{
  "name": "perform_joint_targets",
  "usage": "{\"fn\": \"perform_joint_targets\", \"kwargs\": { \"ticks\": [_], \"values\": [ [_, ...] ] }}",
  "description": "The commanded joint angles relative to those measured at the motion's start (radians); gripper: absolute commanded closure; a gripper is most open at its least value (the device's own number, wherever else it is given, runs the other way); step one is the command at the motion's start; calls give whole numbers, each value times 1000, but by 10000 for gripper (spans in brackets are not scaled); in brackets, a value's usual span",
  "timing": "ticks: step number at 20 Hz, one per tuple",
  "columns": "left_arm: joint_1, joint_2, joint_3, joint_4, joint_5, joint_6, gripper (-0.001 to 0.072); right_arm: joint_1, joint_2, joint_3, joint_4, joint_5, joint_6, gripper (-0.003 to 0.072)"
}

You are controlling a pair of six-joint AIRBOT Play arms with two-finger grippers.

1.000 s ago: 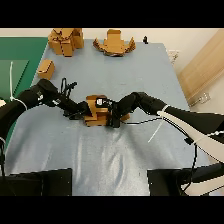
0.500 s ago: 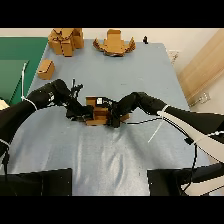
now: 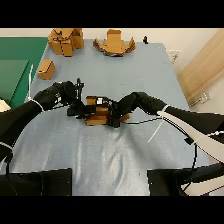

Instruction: Fold the box.

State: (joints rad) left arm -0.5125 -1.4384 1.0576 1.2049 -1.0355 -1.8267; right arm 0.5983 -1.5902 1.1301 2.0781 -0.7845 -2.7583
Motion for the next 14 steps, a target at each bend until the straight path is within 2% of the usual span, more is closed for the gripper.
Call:
{"fn": "perform_joint_targets", "kwargs": {
  "ticks": [1,10,11,12,13,14],
  "values": [
    [-17,-1,10,1,40,-5,696,2,0,1,-2,1,-2,205],
    [-55,-1,16,-15,69,39,692,2,0,1,-2,0,-2,205],
    [-55,-1,16,-15,64,39,480,2,0,1,-2,0,-2,205],
    [-55,-1,16,-15,64,38,212,2,0,1,-2,0,-2,205],
    [-55,-1,16,-14,64,38,246,2,0,1,-2,-1,-2,205],
    [-55,-1,16,-14,65,38,245,2,0,1,-2,-1,-2,205]
  ]
}}
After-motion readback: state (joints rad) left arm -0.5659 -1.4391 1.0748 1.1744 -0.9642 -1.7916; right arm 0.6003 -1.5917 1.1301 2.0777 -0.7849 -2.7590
